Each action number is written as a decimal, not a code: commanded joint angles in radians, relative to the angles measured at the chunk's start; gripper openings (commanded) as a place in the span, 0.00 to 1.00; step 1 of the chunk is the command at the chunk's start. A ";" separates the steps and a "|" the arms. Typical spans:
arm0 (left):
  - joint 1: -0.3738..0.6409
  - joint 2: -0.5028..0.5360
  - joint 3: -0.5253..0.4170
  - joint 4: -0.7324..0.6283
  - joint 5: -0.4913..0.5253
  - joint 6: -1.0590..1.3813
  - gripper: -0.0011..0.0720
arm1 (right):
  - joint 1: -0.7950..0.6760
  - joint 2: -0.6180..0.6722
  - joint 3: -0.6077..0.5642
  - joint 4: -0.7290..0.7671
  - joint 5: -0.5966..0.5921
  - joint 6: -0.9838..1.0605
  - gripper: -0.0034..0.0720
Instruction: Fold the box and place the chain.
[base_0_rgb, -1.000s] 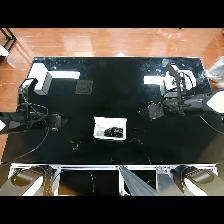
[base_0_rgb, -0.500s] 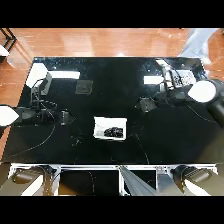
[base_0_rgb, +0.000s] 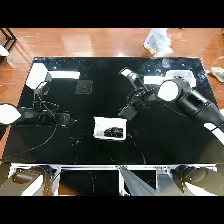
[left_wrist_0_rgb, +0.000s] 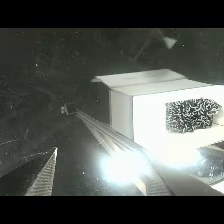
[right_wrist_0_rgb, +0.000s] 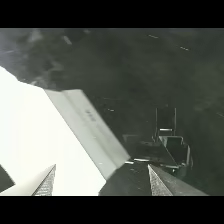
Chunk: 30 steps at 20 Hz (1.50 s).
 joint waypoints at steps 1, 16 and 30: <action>0.001 -0.001 0.000 0.000 -0.013 0.001 0.88 | 0.056 -0.008 0.003 0.008 0.003 -0.027 0.98; 0.001 -0.001 0.000 0.000 -0.008 0.001 0.88 | 0.140 -0.008 0.003 0.007 0.127 -0.132 0.98; 0.001 -0.001 0.000 0.023 -0.011 0.001 0.88 | 0.195 -0.024 0.060 -0.123 0.161 -0.133 0.98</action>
